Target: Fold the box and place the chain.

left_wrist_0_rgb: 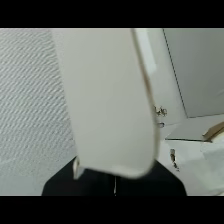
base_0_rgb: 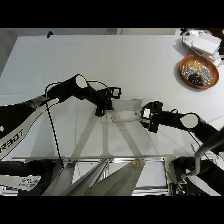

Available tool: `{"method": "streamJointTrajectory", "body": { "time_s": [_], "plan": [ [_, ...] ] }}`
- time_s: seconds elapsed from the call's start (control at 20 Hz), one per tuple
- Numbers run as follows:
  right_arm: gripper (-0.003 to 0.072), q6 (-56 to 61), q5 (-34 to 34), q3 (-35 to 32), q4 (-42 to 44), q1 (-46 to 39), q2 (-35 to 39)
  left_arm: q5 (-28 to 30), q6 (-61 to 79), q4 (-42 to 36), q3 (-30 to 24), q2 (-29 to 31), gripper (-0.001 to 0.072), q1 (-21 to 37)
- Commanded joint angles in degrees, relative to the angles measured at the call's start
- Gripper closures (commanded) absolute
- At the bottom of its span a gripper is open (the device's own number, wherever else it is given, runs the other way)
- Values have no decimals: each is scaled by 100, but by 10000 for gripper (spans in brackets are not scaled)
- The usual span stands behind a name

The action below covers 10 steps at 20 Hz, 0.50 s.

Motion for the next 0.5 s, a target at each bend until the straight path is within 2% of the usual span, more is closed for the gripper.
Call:
{"method": "streamJointTrajectory", "body": {
  "time_s": [0.0,0.45],
  "plan": [
    [1,-326,120,2,304,-50,-168,-2,2,0,4,-4,697,-4],
    [-4,-570,380,501,505,-229,-946,-2,2,0,4,-4,697,-2]
  ]
}}
